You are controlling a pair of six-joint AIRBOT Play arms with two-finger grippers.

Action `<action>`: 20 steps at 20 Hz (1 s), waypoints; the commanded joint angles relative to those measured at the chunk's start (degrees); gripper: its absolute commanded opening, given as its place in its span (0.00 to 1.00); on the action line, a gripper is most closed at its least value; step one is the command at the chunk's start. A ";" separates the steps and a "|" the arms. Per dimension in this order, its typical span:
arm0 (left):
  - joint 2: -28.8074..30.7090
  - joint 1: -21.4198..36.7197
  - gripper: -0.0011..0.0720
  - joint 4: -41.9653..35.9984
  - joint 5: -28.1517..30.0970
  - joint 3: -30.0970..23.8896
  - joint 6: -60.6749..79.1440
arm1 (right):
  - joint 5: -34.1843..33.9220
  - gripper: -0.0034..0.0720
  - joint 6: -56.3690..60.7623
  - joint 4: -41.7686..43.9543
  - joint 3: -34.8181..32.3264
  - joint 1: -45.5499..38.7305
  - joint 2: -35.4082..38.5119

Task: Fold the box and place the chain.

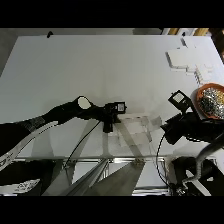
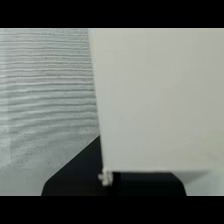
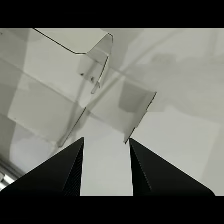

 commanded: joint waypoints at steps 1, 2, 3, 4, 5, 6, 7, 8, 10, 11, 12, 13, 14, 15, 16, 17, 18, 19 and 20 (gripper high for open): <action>0.02 -0.04 0.03 0.11 0.57 -0.04 0.02 | 0.00 0.47 0.02 0.02 0.00 0.02 0.04; 0.07 -0.04 0.02 0.13 0.55 -0.04 0.02 | 0.00 0.47 0.02 0.02 0.00 0.02 0.04; 0.07 -0.02 0.02 0.13 0.57 -0.04 0.02 | 0.02 0.47 0.02 0.02 0.00 0.02 0.04; 0.09 -0.04 0.02 0.13 0.57 -0.02 0.11 | 0.02 0.47 0.02 0.02 0.00 0.04 0.04; 0.22 -0.02 0.02 0.15 0.50 -0.02 0.66 | 0.02 0.47 0.02 0.02 0.00 0.04 0.04; 0.48 -0.02 0.01 0.24 0.02 0.09 1.49 | 0.02 0.47 0.02 0.02 0.00 0.02 0.04; 0.52 0.07 0.01 0.72 -1.73 0.81 1.25 | 0.02 0.47 0.02 0.02 0.00 0.02 0.04; 0.42 0.31 0.01 1.66 -4.00 1.86 1.27 | 0.00 0.47 0.02 0.04 0.00 0.02 0.04; 0.35 0.50 0.01 3.54 -5.97 3.58 1.27 | 0.00 0.47 0.02 0.04 0.00 0.04 0.04; 0.35 0.50 0.01 3.52 -5.05 3.63 1.31 | 0.00 0.47 0.02 0.15 0.00 0.02 0.04; 0.15 0.50 0.01 3.56 -4.76 3.63 1.31 | 0.02 0.47 0.04 0.20 0.00 0.04 0.04; -0.20 0.50 0.01 3.56 -4.79 3.63 1.33 | 0.04 0.47 0.04 0.22 0.00 0.02 0.04; -0.66 0.50 0.01 3.54 -4.81 3.63 1.36 | 0.04 0.47 0.04 0.22 0.00 0.04 0.04; -1.05 0.44 0.02 3.52 -4.79 3.63 1.38 | 0.04 0.47 0.04 0.22 0.00 0.02 0.04; -1.36 0.37 0.02 3.54 -4.79 3.63 1.60 | 0.04 0.47 0.04 0.22 0.00 0.02 0.04; -1.53 0.37 0.02 3.54 -4.76 3.63 1.90 | 0.04 0.47 0.04 0.22 0.00 0.04 0.04; -1.55 0.39 0.02 3.52 -4.74 3.63 2.89 | 0.04 0.47 0.04 0.22 0.00 0.02 0.04; -1.55 0.39 0.02 3.52 -4.35 3.63 3.08 | 0.04 0.47 0.04 0.22 0.00 0.04 0.04; -1.55 0.37 0.02 3.52 -4.00 3.63 3.06 | 0.02 0.47 0.04 0.22 0.00 0.02 0.04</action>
